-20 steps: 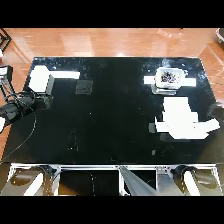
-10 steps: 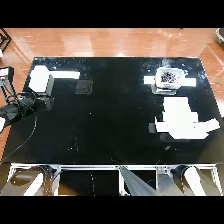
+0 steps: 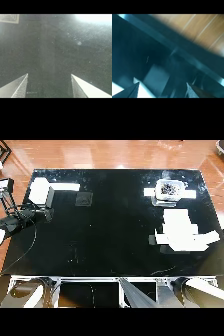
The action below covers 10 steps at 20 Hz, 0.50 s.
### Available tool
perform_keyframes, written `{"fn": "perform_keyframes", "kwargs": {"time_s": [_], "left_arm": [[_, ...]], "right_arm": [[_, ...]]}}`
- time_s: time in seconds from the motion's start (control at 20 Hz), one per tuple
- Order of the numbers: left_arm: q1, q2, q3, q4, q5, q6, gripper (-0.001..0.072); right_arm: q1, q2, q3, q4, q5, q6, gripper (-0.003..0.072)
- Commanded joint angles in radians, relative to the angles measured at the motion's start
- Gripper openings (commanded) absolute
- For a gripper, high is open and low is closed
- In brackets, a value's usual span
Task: Fold the box and place the chain.
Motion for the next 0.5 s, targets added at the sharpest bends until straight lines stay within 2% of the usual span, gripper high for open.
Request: {"fn": "perform_keyframes", "kwargs": {"time_s": [0.0,0.15,0.45], "left_arm": [[0.0,0.0,0.0,0.0,0.003,0.001,0.063],[0.0,0.0,0.0,0.0,0.0,0.0,0.063],[0.0,-0.001,0.0,0.001,-0.002,0.001,0.063]], "right_arm": [[-0.037,-0.158,0.039,0.131,0.291,-0.196,0.0697],[-0.035,-0.224,0.044,0.228,0.3,-0.228,0.0697],[-0.023,-0.35,0.151,0.218,0.365,-0.232,0.0697]]}}
